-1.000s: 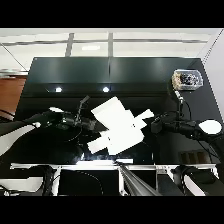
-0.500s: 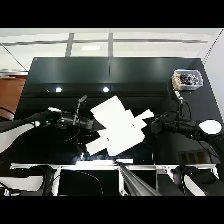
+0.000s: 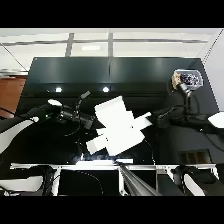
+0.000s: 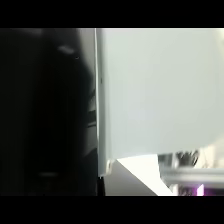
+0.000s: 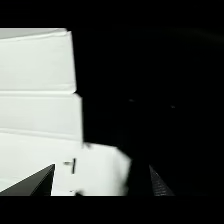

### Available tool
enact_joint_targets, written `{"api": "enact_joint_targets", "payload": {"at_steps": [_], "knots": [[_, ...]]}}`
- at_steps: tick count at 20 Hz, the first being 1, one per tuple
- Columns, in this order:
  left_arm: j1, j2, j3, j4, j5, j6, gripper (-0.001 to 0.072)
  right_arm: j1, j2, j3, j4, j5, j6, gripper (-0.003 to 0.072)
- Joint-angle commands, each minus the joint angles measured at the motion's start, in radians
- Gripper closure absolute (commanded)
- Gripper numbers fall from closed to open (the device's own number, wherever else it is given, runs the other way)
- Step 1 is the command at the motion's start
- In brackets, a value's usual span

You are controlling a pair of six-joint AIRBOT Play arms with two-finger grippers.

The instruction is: Fold the box and place the chain.

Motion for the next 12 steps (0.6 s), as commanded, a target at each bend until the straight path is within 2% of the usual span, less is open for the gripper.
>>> {"api": "enact_joint_targets", "payload": {"at_steps": [1,4,7,12], "knots": [[-0.074,0.113,0.037,0.166,0.093,0.032,0.0687,-0.074,0.001,0.146,-0.223,0.091,-0.006,-0.0022],[-0.204,0.250,0.037,0.304,0.245,0.212,0.0684,-0.063,-0.002,0.151,-0.258,0.107,-0.151,-0.0022],[-0.279,0.264,0.034,0.458,0.328,0.272,0.0682,-0.005,-0.002,0.110,-0.257,0.090,-0.310,-0.0022],[-0.262,0.201,0.033,0.351,0.437,0.308,0.0682,0.117,-0.002,0.043,-0.256,0.025,-0.360,-0.0022]]}}
